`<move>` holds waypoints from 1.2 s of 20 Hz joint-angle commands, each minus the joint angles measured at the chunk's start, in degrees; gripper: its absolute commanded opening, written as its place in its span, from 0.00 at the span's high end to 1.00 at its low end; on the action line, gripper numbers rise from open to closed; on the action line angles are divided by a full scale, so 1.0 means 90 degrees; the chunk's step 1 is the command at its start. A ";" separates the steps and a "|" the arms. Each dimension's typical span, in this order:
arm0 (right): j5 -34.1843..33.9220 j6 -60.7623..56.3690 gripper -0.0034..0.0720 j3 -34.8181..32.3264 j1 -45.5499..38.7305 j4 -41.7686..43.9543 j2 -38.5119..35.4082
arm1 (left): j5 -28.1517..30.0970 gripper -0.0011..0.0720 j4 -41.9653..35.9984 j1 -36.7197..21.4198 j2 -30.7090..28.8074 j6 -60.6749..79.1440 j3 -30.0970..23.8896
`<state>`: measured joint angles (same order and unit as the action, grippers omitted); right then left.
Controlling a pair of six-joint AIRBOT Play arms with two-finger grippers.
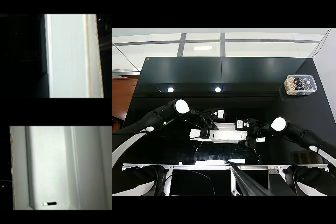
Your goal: Fold the box and place the chain.
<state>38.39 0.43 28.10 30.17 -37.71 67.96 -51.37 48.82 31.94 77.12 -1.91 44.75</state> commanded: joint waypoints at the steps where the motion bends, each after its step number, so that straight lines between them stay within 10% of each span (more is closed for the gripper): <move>1: -0.0005 -0.0022 0.03 -0.0005 0.0005 -0.0046 0.0007 | 0.0010 0.95 0.0000 0.0000 0.0000 0.0002 0.0005; 24: 0.0010 -0.0325 0.03 -0.0046 0.0073 -0.0095 0.0015 | 0.0012 0.95 0.0000 0.0000 0.0000 0.0002 0.0005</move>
<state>38.48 -2.37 27.94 30.76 -38.17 67.22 -51.29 48.82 31.94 77.12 -1.91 44.75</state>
